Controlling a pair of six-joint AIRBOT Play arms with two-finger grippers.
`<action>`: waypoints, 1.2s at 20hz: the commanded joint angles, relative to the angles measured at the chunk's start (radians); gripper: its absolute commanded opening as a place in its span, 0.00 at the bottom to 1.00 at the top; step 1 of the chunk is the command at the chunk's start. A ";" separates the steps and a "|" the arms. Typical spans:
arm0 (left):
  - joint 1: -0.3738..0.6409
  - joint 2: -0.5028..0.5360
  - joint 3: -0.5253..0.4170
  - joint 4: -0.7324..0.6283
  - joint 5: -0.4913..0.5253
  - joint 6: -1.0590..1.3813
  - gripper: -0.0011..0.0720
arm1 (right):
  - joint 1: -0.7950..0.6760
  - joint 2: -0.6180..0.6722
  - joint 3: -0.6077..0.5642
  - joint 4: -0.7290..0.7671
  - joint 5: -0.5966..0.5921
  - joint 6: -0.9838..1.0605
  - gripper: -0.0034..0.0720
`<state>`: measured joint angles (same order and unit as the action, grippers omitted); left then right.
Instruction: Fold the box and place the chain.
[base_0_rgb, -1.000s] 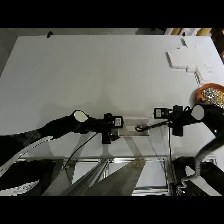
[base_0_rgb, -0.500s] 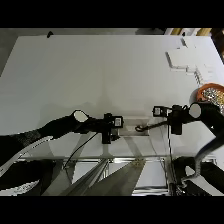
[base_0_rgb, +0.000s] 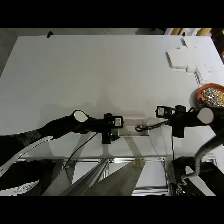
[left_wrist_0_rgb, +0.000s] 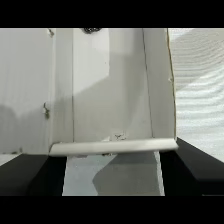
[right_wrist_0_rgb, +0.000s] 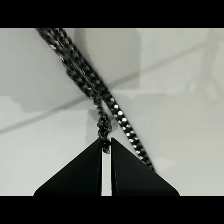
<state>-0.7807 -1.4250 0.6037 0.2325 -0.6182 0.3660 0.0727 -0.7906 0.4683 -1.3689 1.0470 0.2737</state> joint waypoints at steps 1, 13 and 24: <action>0.000 0.000 0.000 0.000 0.000 0.000 0.49 | 0.000 0.150 0.001 0.165 0.064 0.021 0.07; 0.000 0.000 0.000 0.000 0.000 0.000 0.49 | 0.312 0.199 0.001 0.675 -0.050 -0.102 0.07; 0.000 0.000 0.000 0.000 0.000 0.000 0.49 | 0.460 0.023 0.003 0.590 -0.227 -0.095 0.28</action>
<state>-0.7807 -1.4250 0.6037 0.2325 -0.6178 0.3660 0.5194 -0.7349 0.4690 -0.7197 0.8425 0.1757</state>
